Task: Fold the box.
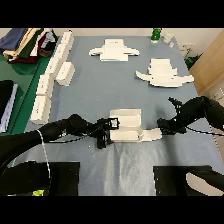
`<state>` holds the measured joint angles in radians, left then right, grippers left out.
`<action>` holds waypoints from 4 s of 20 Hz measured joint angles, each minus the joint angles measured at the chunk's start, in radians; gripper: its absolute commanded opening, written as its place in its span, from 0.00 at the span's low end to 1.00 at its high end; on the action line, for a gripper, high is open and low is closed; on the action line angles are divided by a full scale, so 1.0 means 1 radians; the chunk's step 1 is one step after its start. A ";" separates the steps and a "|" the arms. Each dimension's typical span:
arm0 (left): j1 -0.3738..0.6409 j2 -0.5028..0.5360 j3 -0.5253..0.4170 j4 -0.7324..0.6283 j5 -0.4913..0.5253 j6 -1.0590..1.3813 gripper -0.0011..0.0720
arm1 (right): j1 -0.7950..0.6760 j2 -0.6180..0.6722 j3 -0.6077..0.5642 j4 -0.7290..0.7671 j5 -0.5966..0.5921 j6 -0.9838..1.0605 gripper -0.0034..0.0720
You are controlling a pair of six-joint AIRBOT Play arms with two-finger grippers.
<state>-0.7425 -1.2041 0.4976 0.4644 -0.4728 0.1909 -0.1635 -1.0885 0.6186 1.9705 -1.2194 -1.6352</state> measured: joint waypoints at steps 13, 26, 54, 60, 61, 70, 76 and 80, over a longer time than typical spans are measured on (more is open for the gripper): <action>0.000 0.000 0.000 0.000 0.000 0.000 0.59 | -0.004 -0.032 -0.017 0.124 -0.044 -0.079 0.04; 0.000 0.000 0.000 0.000 0.000 0.000 0.59 | 0.017 -0.051 -0.021 0.214 -0.063 -0.119 0.04; 0.000 0.000 0.000 0.000 0.000 0.000 0.59 | 0.463 0.013 0.095 -0.042 0.126 0.264 0.50; 0.000 0.000 0.000 0.000 0.000 0.000 0.59 | 0.676 -0.053 0.190 -0.321 0.097 0.608 0.50; 0.000 0.000 0.000 0.000 0.000 0.000 0.59 | 0.698 -0.068 0.202 -0.347 0.085 0.652 0.50; 0.000 0.000 0.000 0.000 0.000 0.000 0.59 | 0.788 -0.177 0.235 -0.441 0.060 0.899 0.43; 0.000 0.000 0.000 0.000 0.000 0.000 0.59 | 0.793 -0.200 0.237 -0.468 0.063 0.931 0.05; 0.000 0.000 0.000 0.000 0.000 0.000 0.59 | 0.794 -0.203 0.237 -0.472 0.066 0.935 0.05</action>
<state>-0.7425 -1.2041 0.4976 0.4641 -0.4732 0.1909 0.6304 -1.2919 0.8558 1.4986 -1.1534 -0.6998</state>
